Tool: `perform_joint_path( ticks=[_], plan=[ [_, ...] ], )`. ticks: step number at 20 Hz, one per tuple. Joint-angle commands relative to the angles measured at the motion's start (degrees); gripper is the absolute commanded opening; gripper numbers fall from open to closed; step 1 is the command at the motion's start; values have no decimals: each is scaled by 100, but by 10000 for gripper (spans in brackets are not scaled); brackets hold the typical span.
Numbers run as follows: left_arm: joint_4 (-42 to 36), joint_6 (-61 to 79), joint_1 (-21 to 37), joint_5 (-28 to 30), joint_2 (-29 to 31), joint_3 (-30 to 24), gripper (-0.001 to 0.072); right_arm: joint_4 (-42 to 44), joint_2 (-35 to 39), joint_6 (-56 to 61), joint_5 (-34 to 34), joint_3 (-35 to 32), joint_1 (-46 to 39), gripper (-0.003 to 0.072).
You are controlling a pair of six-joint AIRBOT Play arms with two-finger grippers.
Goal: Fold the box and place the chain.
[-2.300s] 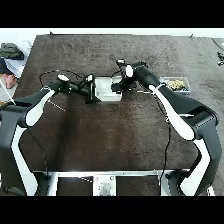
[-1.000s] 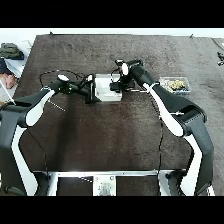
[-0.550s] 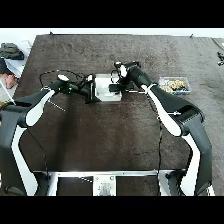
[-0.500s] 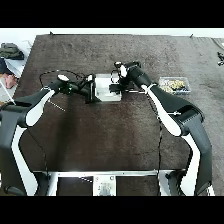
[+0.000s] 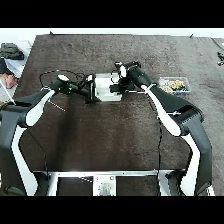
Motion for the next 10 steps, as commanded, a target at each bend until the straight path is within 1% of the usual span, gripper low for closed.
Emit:
perform_joint_path(
  ticks=[1, 4, 5, 10],
  plan=[
    [2, 4, 2, 0, -2, 0, 409, -31, -2, 35, 7, 4, 4, 158],
    [2, 4, 2, 2, -2, 0, 409, -35, -2, 35, 9, 4, 4, 155],
    [2, 4, 2, 2, -2, 0, 410, -33, -2, 33, 2, 4, 4, 71],
    [2, 4, 2, 2, -2, 0, 410, -35, 0, 33, 0, 4, 2, 64]
  ],
)
